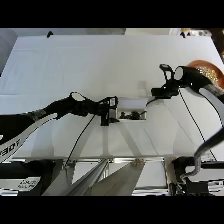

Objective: Fold the box and place the chain.

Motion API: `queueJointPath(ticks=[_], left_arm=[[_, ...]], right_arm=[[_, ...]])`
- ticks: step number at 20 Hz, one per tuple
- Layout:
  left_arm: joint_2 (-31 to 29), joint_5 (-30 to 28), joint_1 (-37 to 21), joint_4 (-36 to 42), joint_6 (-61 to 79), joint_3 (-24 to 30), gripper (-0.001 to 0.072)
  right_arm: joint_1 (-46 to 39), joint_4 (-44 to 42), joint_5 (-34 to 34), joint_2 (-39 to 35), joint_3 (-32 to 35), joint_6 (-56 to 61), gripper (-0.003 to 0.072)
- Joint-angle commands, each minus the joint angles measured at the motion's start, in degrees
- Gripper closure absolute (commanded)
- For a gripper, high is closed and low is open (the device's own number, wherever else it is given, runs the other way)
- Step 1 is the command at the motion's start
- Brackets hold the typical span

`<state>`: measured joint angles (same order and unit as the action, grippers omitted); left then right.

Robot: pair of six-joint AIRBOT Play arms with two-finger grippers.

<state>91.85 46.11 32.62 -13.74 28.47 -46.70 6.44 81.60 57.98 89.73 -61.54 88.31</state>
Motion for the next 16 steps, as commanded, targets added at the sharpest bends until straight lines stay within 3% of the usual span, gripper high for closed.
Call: queueJointPath(ticks=[1,6,12,16], left_arm=[[0.0,0.0,0.0,0.0,0.0,0.0,0.0574],[0.0,0.0,0.0,0.0,0.0,0.0,0.0574],[0.0,0.0,0.0,0.0,0.0,0.0,0.0574],[0.0,0.0,0.0,0.0,0.0,0.0,0.0574]], right_arm=[[0.4,-0.6,0.8,0.2,0.1,-0.4,0.0671],[0.4,2.8,4.0,-7.0,0.1,-1.9,0.0671],[0.4,3.4,16.1,-22.1,0.1,-5.3,0.0671],[0.4,-4.1,20.2,-31.7,0.1,-7.6,0.0670]])
